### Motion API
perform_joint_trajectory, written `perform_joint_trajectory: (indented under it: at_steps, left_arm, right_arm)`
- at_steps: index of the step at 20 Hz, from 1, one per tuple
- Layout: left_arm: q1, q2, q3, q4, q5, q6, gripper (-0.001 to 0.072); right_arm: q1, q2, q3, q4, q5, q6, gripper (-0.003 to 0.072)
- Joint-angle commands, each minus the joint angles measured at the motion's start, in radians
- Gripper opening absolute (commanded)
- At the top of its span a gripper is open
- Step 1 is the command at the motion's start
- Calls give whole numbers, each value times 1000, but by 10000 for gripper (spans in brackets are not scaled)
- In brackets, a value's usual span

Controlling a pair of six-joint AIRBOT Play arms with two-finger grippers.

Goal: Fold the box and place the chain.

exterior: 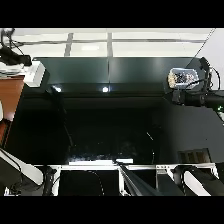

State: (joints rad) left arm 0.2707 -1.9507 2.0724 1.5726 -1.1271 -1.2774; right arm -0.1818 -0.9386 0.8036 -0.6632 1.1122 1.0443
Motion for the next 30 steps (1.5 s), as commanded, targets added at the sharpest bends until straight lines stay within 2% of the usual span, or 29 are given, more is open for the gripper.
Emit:
perform_joint_trajectory:
  at_steps: [1, 2, 3, 4, 5, 7, 9, 12, 15, 17, 19, 21, 23, 30]
  left_arm:
    - [-33, 148, 2, -70, -60, -39, 711]
    - [-43, 197, 1, -125, -93, -40, 636]
    - [-49, 235, 0, -193, -142, -52, 426]
    - [-54, 267, -5, -291, -214, -67, 153]
    - [-60, 303, -39, -433, -291, -34, 27]
    - [-98, 382, -177, -624, -377, 8, 25]
    - [-179, 513, -393, -610, -322, 24, 26]
    - [-306, 815, -869, -530, -27, 42, 26]
    - [-353, 1093, -1324, -480, 249, 72, 27]
    - [-343, 1238, -1520, -478, 326, 70, 27]
    - [-328, 1325, -1594, -477, 335, 66, 27]
    - [-314, 1355, -1598, -476, 355, 67, 28]
    - [-314, 1358, -1599, -475, 388, 66, 28]
    - [-314, 1356, -1599, -478, 387, 66, 28]
  right_arm:
    - [0, 1, 1, 0, 63, -2, 26]
    - [0, 0, 1, -1, 89, -6, 26]
    - [0, 1, 1, -2, 103, -13, 26]
    - [0, 1, 1, -4, 95, -20, 26]
    - [2, 1, 1, -4, 64, -21, 26]
    - [26, 1, 0, -22, -19, -21, 25]
    - [79, 1, -9, -93, -80, -21, 25]
    - [141, 1, -38, -318, -145, 70, 25]
    - [145, 1, -104, -388, -285, 77, 26]
    - [145, 1, -113, -393, -266, 76, 27]
    - [145, 1, -113, -385, -266, 76, 27]
    - [145, 1, -113, -385, -266, 76, 27]
    - [145, 1, -113, -386, -265, 76, 26]
    - [145, 1, -113, -386, -265, 76, 27]
